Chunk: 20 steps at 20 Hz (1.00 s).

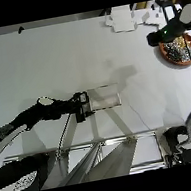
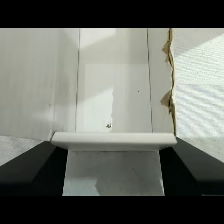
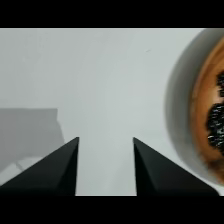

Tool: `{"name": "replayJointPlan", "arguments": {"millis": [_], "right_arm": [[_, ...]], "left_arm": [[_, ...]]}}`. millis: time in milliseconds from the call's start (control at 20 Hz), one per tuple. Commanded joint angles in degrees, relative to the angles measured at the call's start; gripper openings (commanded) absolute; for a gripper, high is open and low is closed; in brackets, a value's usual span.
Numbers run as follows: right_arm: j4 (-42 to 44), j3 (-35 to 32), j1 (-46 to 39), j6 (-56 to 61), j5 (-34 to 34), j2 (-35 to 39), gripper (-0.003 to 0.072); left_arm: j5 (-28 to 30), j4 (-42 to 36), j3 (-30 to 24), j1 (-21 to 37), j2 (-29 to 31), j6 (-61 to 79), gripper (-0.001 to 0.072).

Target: Fold the box and place the chain.

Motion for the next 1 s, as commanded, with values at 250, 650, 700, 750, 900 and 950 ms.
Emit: {"name": "replayJointPlan", "arguments": {"millis": [250,650,700,750,900,950], "right_arm": [[-0.48,2.73,-15.85,-0.22,-7.39,-13.92,0.0288],[4.81,2.73,-20.65,-0.2,-14.16,-16.44,0.0218],[5.49,2.73,-20.96,-0.22,-13.49,-17.05,0.0218],[5.55,2.73,-21.2,-0.2,-12.76,-17.81,0.0218],[5.75,2.67,-21.59,-0.2,-11.85,-19.32,0.0218],[5.77,2.67,-21.59,-0.2,-11.85,-19.52,0.0218]], "left_arm": [[0.02,0.02,0.04,0.02,0.02,0.02,0.0272],[0.02,0.02,0.04,0.02,0.02,0.02,0.0272],[0.02,0.02,0.04,0.02,0.02,0.02,0.0272],[0.02,0.02,0.04,0.02,0.02,0.02,0.0272],[0.02,0.02,0.04,0.02,0.02,0.0,0.0272],[0.02,0.02,0.04,0.02,0.02,0.02,0.0272]]}}
